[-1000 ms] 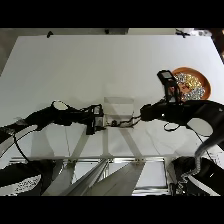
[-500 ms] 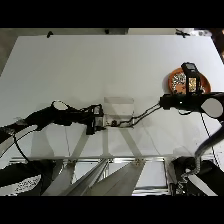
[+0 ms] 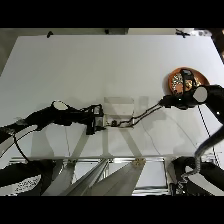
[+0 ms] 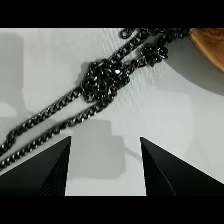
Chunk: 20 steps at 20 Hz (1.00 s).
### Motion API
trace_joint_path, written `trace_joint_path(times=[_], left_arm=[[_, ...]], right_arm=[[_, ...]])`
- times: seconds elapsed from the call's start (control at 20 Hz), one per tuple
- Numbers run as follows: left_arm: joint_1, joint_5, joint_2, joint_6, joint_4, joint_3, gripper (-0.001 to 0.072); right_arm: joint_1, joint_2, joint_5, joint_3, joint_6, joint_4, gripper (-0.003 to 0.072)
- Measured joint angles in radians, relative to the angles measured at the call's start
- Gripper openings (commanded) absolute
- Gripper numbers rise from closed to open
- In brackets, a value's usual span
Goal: Fold the box and place the chain.
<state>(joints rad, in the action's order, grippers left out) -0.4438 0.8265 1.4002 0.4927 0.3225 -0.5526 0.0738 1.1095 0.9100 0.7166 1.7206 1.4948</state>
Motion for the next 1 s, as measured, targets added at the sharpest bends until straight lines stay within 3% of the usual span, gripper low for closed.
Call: trace_joint_path(times=[0.35, 1.0], left_arm=[[0.0, 0.0, 0.0, 0.0, 0.0, 0.0, 0.027], [0.0, 0.0, 0.0, 0.0, 0.0, 0.0, 0.027]], right_arm=[[-0.011, 0.092, -0.124, 0.013, -0.002, -0.02, 0.0481], [-0.011, 0.177, -0.148, 0.016, 0.035, -0.038, 0.0398]])
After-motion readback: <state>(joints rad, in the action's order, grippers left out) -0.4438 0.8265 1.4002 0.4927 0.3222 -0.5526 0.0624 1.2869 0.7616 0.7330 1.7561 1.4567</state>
